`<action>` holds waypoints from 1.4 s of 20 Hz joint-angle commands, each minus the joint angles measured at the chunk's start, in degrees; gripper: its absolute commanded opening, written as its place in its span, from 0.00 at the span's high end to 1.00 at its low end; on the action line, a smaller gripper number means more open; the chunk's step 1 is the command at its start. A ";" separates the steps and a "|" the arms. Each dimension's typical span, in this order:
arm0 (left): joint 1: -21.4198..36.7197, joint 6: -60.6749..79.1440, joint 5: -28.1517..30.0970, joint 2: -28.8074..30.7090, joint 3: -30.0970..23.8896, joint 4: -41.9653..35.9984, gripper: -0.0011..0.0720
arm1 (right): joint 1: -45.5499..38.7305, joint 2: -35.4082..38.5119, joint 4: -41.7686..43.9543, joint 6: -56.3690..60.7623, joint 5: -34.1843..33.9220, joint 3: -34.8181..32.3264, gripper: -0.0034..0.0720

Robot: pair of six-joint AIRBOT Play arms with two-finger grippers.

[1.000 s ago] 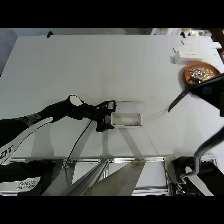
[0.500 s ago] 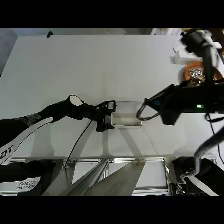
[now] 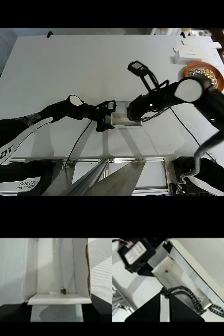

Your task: Fold the box and place the chain.

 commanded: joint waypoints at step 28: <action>-0.02 0.02 0.00 0.04 0.00 0.00 0.62 | -12.26 5.11 -23.71 13.00 3.91 -2.75 0.69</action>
